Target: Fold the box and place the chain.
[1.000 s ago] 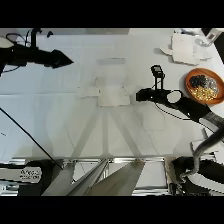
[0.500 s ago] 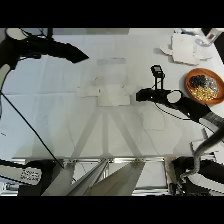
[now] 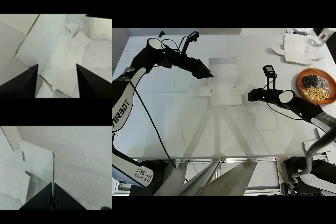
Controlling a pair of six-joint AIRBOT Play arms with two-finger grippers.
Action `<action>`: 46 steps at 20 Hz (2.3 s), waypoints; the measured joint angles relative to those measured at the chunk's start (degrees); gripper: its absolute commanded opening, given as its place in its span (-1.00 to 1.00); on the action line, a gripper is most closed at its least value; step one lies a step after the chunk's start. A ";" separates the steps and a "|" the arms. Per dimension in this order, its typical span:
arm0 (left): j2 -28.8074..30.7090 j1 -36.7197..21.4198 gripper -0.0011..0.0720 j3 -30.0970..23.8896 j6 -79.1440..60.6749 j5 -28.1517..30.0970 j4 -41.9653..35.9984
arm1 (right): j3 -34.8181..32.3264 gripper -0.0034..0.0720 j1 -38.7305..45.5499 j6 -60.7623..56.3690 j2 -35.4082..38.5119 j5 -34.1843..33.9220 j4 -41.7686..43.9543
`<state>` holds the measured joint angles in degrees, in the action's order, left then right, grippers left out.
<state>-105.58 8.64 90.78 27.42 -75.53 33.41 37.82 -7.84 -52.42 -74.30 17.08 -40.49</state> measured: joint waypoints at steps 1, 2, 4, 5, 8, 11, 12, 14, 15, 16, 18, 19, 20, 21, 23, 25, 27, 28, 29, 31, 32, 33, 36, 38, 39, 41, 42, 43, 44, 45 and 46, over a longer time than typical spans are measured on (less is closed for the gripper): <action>-0.57 0.09 0.39 0.02 1.14 0.13 -0.13 | 0.00 -0.88 0.00 0.00 0.00 0.00 0.00; -1.16 0.11 0.39 0.02 2.45 0.44 -0.28 | 0.00 -0.88 0.00 0.00 -0.02 0.00 0.00; -2.21 0.17 0.39 0.11 4.98 0.44 -0.50 | 0.02 -0.88 0.00 -0.02 -0.02 0.00 0.02; -2.60 0.15 0.39 0.28 6.05 -0.07 -0.57 | 0.00 -0.88 0.00 -0.02 -0.02 0.00 0.00; -3.19 -0.39 0.39 2.05 7.80 -4.20 -0.92 | 0.02 -0.88 0.00 -0.02 -0.02 0.00 0.00; -3.41 -1.68 0.39 4.87 9.68 -9.20 -1.33 | 0.00 -0.88 0.00 -0.02 0.00 -0.02 0.02; -3.48 -2.12 0.39 5.49 10.21 -10.25 -1.31 | 0.00 -0.88 0.00 -0.02 -0.02 -0.02 0.02; -3.56 -2.71 0.39 6.27 10.80 -11.61 -1.01 | 0.02 -0.88 0.00 -0.02 -0.02 -0.02 0.02; -3.58 -2.86 0.39 6.49 11.04 -11.78 -0.39 | 0.02 -0.88 0.00 -0.02 -0.02 -0.02 0.02; -3.63 -2.97 0.39 6.69 11.10 -11.74 0.13 | 0.02 -0.88 0.00 -0.02 0.00 -0.02 0.02; -4.04 -3.15 0.39 6.88 10.91 -10.54 1.22 | 0.00 -0.88 0.00 -0.02 0.00 -0.02 0.02; -4.33 -3.10 0.39 6.97 10.67 -9.66 1.44 | 0.00 -0.88 0.00 0.00 0.00 -0.02 0.02; -4.70 -2.99 0.39 7.02 10.47 -8.98 1.53 | 0.00 -0.88 0.00 -0.02 0.00 -0.02 0.02; -5.18 -2.82 0.39 7.04 10.29 -8.20 1.92 | 0.00 -0.88 0.00 0.00 -0.02 -0.02 0.02; -6.03 -2.34 0.39 7.08 10.03 -6.82 2.10 | 0.02 -0.88 0.00 0.00 0.00 -0.02 0.00; -6.80 -1.60 0.38 7.08 9.11 -5.42 2.21 | 0.00 -0.88 0.00 0.00 -0.02 -0.02 0.02; -7.28 -0.70 0.37 7.10 8.31 -3.21 2.16 | 0.00 -0.88 0.00 -0.02 -0.02 -0.02 0.02; -7.43 -0.17 0.36 7.08 7.89 -1.97 2.19 | 0.02 -0.88 0.00 0.00 0.00 -0.02 0.02; -7.50 0.42 0.35 7.10 7.19 -0.72 2.16 | 0.00 -0.88 0.00 -0.02 0.00 -0.02 0.00; -7.67 1.57 0.21 7.08 5.18 0.92 2.19 | 0.00 -0.88 0.00 0.00 0.00 -0.02 0.02; -7.69 2.10 0.21 7.10 3.93 1.20 2.16 | 0.00 -0.88 0.00 -0.02 0.00 -0.02 0.00; -7.74 2.56 0.21 7.10 2.67 1.22 2.19 | 0.00 -0.88 0.00 -0.02 -0.02 0.00 0.00; -7.76 3.76 0.12 7.08 -0.98 0.85 3.10 | 0.02 -0.88 0.00 0.00 0.00 -0.02 0.02; -7.76 4.33 0.08 7.10 -2.86 0.04 4.66 | 0.02 -0.88 0.00 0.00 0.00 0.00 0.02; -7.76 4.57 -0.11 7.10 -3.63 -0.33 5.42 | 0.00 -0.88 0.00 -0.02 0.00 0.00 0.00; -7.76 4.83 -0.76 7.10 -5.09 -0.76 6.36 | 0.00 -0.88 0.00 -0.02 0.00 0.00 0.00; -7.76 4.92 -0.92 7.08 -5.81 -0.87 6.88 | 0.00 -0.88 0.00 0.00 0.00 0.00 0.00; -7.76 4.98 -0.94 7.08 -6.49 -1.29 6.95 | 0.02 -0.88 0.00 0.00 0.00 -0.02 0.02; -7.76 5.07 -0.95 7.08 -6.78 -1.68 7.08 | 0.00 -0.88 -0.02 0.04 -0.02 0.04 -0.02; -7.76 5.09 -0.95 7.08 -6.99 -1.46 7.17 | -0.02 -0.88 -0.02 0.04 -0.02 0.02 0.00; -7.76 5.07 -0.95 7.10 -7.34 -1.46 7.30 | -0.02 -0.88 -0.02 0.04 -0.02 0.00 0.00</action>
<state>-113.34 13.72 97.89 20.08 -76.99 40.71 37.80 -7.86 -52.38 -74.32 17.08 -40.49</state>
